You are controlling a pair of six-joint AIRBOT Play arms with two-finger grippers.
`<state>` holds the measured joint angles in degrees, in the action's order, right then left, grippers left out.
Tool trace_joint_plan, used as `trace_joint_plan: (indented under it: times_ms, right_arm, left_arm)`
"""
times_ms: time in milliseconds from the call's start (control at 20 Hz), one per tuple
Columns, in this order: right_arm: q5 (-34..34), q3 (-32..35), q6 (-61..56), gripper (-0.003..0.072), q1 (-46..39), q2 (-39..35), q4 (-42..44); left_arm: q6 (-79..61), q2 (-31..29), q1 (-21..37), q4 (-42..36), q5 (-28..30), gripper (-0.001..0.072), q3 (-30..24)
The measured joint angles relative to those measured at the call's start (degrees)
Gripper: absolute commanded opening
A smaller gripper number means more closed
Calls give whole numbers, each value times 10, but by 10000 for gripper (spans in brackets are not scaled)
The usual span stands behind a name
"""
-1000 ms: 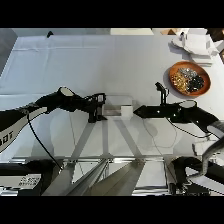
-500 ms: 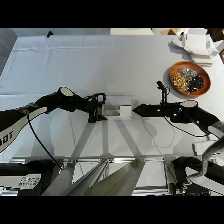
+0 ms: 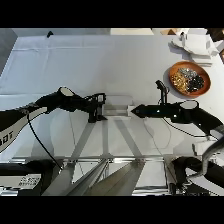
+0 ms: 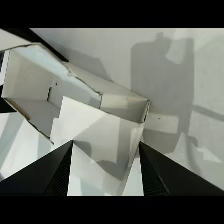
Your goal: Fold the box and place the chain.
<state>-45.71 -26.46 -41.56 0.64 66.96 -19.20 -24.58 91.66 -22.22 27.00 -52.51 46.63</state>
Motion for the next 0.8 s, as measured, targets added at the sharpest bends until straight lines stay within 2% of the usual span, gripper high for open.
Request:
trace_joint_plan:
  times_ms: [550,700,800]
  right_arm:
    - [0,-16,-32,456,33,-1,6]
    - [23,-33,-90,456,56,-1,-62]
    - [36,-50,-157,456,71,-1,-143]
  left_arm:
    - [0,0,0,0,0,227,0]
    - [0,0,0,0,0,227,0]
    - [0,0,0,0,0,227,0]
